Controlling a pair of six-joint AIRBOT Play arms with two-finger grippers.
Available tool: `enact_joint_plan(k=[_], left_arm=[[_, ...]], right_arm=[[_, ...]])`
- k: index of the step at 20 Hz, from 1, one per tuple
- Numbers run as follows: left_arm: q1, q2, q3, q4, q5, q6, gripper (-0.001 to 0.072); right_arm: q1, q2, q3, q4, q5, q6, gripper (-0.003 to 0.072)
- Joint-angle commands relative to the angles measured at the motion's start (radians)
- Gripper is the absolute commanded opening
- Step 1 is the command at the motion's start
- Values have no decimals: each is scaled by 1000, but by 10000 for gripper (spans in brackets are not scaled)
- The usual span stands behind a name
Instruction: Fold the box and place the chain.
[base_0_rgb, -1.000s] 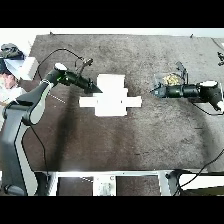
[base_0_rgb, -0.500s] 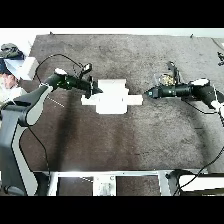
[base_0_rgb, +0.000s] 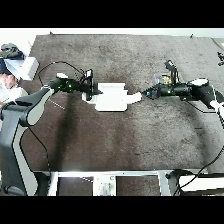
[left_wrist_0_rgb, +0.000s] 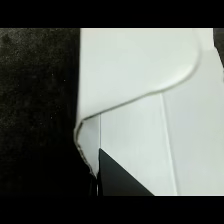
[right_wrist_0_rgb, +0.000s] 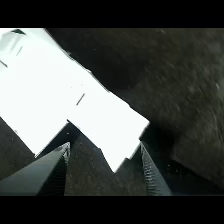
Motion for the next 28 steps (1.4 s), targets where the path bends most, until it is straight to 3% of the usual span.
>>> enact_joint_plan(k=[1,6,7,8,13,18,28], left_arm=[[-4,-5,-2,-2,13,21,10],[-4,-5,-2,0,14,19,11],[-4,-5,-2,0,13,19,11],[-4,-5,-2,-2,13,19,11],[-4,-4,-2,-4,14,19,11],[-4,-4,-2,-4,15,19,11],[-4,-4,-2,-4,15,19,11]], right_arm=[[12,1,0,41,58,-161,501],[82,1,0,37,145,-339,514],[108,1,0,23,143,-355,593],[136,1,0,-7,133,-367,596],[245,1,-18,-115,34,-368,596],[343,1,-79,-128,-175,-385,597],[459,-32,-82,-303,-350,-462,597]])
